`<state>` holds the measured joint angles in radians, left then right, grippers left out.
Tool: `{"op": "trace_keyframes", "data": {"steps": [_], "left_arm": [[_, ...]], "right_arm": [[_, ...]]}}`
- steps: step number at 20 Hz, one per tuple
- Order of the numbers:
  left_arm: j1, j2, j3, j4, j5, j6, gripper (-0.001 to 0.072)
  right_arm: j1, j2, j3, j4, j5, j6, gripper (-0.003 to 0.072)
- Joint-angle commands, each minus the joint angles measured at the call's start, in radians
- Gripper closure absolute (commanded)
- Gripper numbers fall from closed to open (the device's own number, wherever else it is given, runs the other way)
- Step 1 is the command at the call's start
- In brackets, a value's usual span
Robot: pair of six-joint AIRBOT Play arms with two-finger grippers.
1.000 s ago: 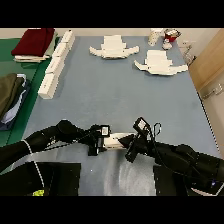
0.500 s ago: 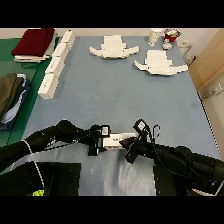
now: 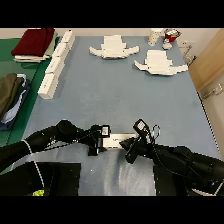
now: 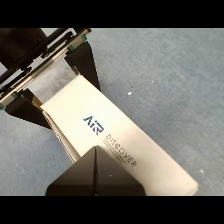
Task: Fold the box.
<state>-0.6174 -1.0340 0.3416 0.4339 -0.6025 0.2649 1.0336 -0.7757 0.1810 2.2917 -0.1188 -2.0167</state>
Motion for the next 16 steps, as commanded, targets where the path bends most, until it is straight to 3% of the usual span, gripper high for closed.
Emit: {"op": "trace_keyframes", "data": {"steps": [1, 11, 16], "left_arm": [[0.0, 0.0, 0.0, 0.0, 0.0, 0.0, 0.0169], [0.0, 0.0, 0.0, 0.0, 0.0, 0.0, 0.0169], [0.0, 0.0, 0.0, 0.0, 0.0, 0.0, 0.0169]], "right_arm": [[0.001, 0.02, 0.012, -0.015, -0.009, 0.0, 0.0682], [-0.002, 0.132, 0.048, -0.166, -0.023, 0.0, 0.0682], [-0.203, 0.06, 0.237, -0.252, -0.27, 0.089, 0.0682]]}}
